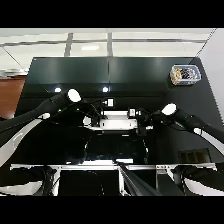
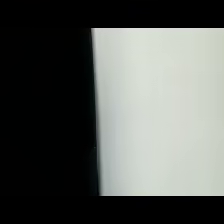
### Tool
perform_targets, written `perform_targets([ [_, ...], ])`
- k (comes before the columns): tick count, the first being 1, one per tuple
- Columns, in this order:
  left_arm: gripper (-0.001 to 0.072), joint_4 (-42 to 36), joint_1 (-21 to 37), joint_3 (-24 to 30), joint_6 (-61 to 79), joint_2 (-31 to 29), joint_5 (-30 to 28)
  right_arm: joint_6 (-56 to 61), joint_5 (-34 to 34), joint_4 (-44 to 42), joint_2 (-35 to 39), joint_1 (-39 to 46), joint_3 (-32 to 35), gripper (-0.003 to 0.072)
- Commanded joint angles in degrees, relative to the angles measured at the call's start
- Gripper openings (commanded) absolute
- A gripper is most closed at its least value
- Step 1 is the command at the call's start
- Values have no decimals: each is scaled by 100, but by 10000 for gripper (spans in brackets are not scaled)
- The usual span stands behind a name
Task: Fold the box and place the chain.
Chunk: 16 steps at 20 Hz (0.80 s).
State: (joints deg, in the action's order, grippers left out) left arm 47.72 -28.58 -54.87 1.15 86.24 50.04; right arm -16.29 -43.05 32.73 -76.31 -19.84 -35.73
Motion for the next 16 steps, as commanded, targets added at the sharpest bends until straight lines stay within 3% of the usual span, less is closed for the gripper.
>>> perform_targets([
  [1,29,0,-2,-4,-2,2,-9,33,28,74,-7,-15,-4,552],
  [5,37,2,0,-7,-2,0,-9,33,28,74,-7,-15,-4,551],
  [6,180,24,11,-33,-9,-20,0,33,28,74,-7,-15,-4,551],
  [7,421,31,26,-68,-28,-74,13,31,28,74,-7,-15,-4,550],
  [8,615,96,59,-107,-264,-173,4,31,28,74,-7,-15,-4,550],
  [9,701,245,111,-162,-619,-304,20,31,28,74,-7,-15,-4,550],
  [14,698,1202,540,-210,-2516,-1274,671,22,-9,103,-7,-15,-2,549],
  [16,661,1073,610,-210,-3410,-1554,1115,2,-44,142,-7,-17,-2,417],
])
